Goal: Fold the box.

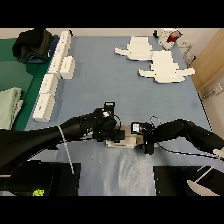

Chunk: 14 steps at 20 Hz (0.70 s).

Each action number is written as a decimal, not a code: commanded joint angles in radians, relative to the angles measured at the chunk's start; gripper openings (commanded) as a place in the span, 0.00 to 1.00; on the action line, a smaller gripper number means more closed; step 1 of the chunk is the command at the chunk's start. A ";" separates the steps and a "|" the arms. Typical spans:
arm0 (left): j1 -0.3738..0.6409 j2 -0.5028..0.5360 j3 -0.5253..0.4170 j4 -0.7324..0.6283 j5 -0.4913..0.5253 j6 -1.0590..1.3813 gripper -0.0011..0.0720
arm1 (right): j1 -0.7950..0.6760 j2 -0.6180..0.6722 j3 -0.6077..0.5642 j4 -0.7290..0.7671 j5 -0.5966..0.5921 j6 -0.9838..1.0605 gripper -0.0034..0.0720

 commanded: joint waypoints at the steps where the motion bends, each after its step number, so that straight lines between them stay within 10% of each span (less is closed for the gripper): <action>1: -0.042 -0.048 0.043 0.066 -0.053 -0.092 0.57 | 0.001 0.000 0.000 0.000 0.000 0.000 0.72; 6: -0.048 -0.056 0.054 0.087 -0.060 -0.145 0.44 | 0.001 0.000 0.000 0.000 0.000 0.000 0.72; 7: -0.048 -0.056 0.054 0.086 -0.059 -0.144 0.10 | 0.001 0.000 0.000 0.000 0.000 0.000 0.72; 8: -0.052 -0.056 0.054 0.087 -0.057 -0.145 0.03 | 0.001 0.000 0.000 0.000 0.000 0.000 0.72; 14: -0.054 -0.057 0.054 0.085 -0.077 -0.163 0.03 | 0.001 0.000 0.000 0.000 0.000 0.000 0.72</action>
